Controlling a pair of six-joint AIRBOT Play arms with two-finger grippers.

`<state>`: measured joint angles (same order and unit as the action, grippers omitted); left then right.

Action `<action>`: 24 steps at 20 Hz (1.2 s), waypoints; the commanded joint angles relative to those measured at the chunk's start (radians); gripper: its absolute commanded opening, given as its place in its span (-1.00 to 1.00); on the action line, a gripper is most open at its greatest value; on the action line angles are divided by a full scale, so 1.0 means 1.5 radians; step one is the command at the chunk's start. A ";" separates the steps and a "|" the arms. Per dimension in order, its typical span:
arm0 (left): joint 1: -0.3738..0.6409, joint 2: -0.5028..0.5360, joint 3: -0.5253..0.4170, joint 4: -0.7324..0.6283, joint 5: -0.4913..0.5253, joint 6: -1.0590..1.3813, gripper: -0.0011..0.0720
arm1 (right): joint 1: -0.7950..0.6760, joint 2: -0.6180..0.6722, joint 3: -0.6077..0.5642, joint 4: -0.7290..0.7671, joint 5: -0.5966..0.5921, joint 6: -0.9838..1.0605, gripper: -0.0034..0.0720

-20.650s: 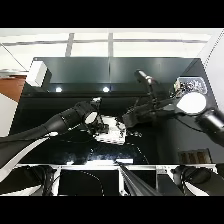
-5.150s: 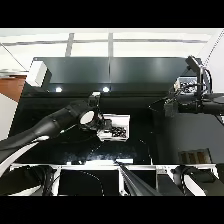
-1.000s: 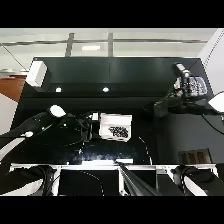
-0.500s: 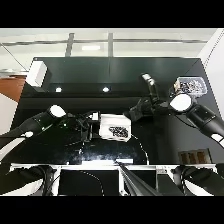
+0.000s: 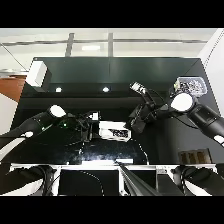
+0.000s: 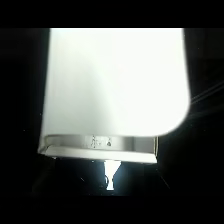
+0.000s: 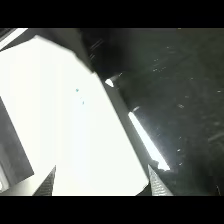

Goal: Fold the box and place the chain.

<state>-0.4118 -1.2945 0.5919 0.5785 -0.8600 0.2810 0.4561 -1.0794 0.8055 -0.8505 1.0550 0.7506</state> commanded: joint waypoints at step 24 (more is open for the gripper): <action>-0.001 -0.001 0.000 0.000 -0.001 0.000 0.25 | 0.146 0.014 -0.063 -0.077 -0.130 -0.024 -0.07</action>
